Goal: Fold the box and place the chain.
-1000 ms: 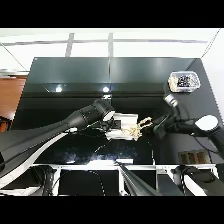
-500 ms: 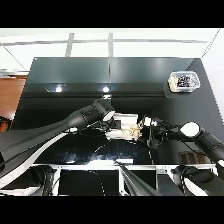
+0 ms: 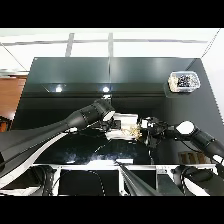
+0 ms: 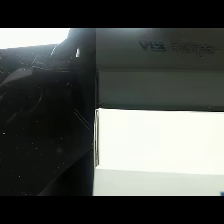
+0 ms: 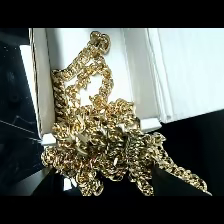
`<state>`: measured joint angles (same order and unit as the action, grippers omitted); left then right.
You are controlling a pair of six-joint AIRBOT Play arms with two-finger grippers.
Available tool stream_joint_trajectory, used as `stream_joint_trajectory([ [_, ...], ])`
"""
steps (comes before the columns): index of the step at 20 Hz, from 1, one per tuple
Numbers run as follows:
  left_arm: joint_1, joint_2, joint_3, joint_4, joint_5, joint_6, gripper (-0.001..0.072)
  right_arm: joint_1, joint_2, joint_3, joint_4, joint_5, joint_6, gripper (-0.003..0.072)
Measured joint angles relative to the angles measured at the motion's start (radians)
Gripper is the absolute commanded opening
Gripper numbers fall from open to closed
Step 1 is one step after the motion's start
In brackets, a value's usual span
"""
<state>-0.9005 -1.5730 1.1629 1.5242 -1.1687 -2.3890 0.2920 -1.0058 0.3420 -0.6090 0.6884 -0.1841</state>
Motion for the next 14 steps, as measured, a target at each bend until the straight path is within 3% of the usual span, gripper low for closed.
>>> stream_joint_trajectory([
  [2, 0.0, 0.0, 0.0, 0.0, 0.0, 0.0, 0.0029, 0.0, -0.008, 0.0, 0.003, -0.006, -0.005, 0.056],
  [4, 0.0, 0.0, 0.0, 0.0, -0.001, 0.0, 0.0029, 0.0, -0.013, 0.0, 0.005, -0.01, -0.007, 0.0301],
  [5, 0.0, 0.0, 0.0, 0.0, -0.001, 0.0, 0.003, 0.0, -0.015, 0.0, 0.006, -0.01, -0.007, 0.0043],
  [6, 0.0, 0.0, 0.0, 0.0, -0.003, 0.0, 0.0029, 0.0, -0.015, 0.0, 0.01, -0.01, -0.006, 0.0012],
  [9, 0.0, 0.0, 0.0, 0.0, -0.002, 0.0, 0.003, 0.0, -0.017, 0.0, 0.01, -0.011, 0.037, 0.0011],
  [14, 0.0, 0.0, 0.0, 0.0, -0.006, 0.0, 0.0029, -0.015, 0.044, 0.013, -0.079, 0.026, 0.301, 0.001],
])
